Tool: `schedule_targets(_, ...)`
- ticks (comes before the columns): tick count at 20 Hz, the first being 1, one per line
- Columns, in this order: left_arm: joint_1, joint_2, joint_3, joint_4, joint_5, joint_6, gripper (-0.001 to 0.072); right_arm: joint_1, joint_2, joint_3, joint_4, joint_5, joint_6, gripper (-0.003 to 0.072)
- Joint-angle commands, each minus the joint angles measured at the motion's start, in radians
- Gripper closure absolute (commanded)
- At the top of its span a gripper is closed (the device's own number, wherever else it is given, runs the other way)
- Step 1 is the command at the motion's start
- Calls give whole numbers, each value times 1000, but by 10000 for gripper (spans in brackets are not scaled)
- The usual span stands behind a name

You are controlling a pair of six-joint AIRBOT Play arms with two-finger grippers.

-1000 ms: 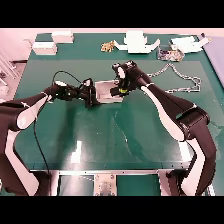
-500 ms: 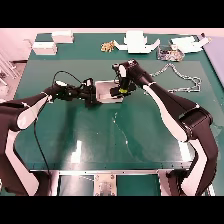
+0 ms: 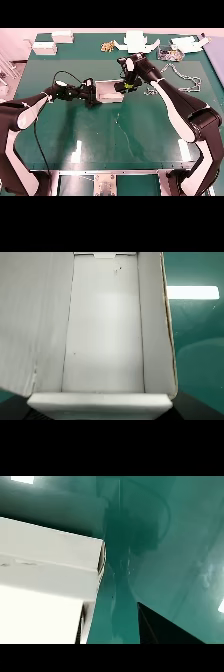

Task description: Fold the box and place the chain.

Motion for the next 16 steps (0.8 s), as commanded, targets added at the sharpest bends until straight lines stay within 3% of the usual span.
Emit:
schedule_targets(1,1,1,0,1,-3,0,85,-4,40,1,-13,-5,-55,258)
schedule_targets(6,1,1,0,1,-3,0,85,-22,156,1,-71,-129,-179,260)
schedule_targets(10,1,1,0,1,-3,0,84,-93,202,-17,-71,-150,-314,259)
schedule_targets(13,1,1,0,2,-3,0,84,-182,206,-93,-60,-192,-420,258)
schedule_targets(16,1,1,0,1,-3,0,84,-276,230,-217,47,-339,-616,258)
